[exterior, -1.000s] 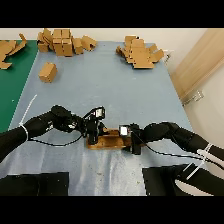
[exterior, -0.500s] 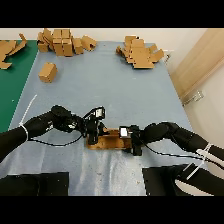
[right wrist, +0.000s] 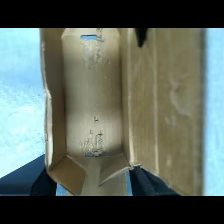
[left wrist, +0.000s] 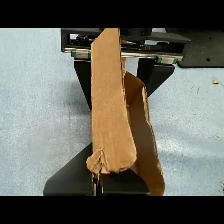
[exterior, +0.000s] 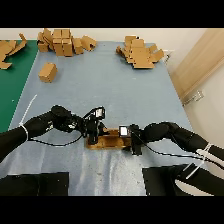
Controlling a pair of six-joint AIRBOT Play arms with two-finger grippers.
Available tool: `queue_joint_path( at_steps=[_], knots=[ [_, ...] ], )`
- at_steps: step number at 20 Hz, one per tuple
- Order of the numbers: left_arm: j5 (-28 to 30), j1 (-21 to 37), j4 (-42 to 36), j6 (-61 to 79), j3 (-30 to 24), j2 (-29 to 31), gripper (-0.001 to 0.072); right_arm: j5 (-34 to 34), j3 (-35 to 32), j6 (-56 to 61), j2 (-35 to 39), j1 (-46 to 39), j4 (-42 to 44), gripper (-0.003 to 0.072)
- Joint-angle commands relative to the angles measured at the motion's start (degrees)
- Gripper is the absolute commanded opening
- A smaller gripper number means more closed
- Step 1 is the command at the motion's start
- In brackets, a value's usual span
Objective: Fold the box.
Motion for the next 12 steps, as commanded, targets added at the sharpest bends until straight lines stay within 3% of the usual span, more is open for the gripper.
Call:
queue_joint_path(
  at_steps=[1, 12],
  knots=[
    [0.0, 0.0, 0.0, 0.0, 0.0, 0.0, 0.0011, 0.0, 0.0, 0.0, -0.1, 0.0, 0.3, 0.0576],
    [0.0, 0.0, 0.0, 0.0, 0.0, 0.0, 0.0011, 1.4, 0.0, 0.0, -0.1, 0.0, 0.3, 0.058]
  ],
)
